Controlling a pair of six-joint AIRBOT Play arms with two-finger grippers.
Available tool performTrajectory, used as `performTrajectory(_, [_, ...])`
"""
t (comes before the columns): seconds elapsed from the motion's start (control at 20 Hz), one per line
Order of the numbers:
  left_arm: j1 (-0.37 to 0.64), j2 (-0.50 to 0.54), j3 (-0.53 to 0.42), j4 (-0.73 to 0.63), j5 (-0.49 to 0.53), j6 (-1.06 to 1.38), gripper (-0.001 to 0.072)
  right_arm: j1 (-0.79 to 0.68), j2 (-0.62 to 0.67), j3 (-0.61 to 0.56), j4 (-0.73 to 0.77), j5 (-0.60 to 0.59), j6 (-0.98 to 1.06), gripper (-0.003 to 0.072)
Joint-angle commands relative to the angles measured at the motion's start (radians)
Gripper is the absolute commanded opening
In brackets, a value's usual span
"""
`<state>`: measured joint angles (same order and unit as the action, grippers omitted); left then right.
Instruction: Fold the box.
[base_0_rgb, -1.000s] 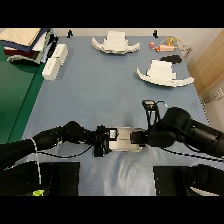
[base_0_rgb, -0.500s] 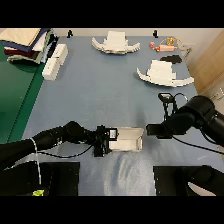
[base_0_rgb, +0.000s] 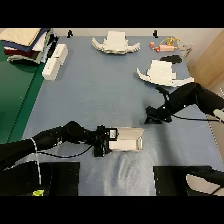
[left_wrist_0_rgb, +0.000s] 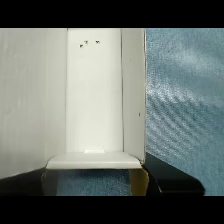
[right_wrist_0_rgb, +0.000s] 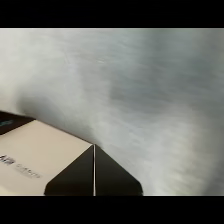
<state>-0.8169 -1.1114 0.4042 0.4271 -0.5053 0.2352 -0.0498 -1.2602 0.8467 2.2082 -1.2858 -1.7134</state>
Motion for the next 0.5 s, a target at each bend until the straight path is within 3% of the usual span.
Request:
performTrajectory(0.0, [0.000, 0.001, 0.000, 0.000, 0.000, 0.000, 0.0528, -0.019, -0.139, 0.108, 0.217, -0.109, -0.243, 0.0002])
performTrajectory(0.25, [0.000, 0.001, 0.000, 0.000, 0.000, 0.000, 0.0528, 0.103, -0.145, 0.161, 0.208, -0.125, -0.396, 0.0003])
performTrajectory(0.45, [0.000, 0.001, 0.000, 0.000, 0.000, 0.000, 0.0528, 0.256, -0.092, 0.131, 0.071, -0.050, -0.443, 0.0003])
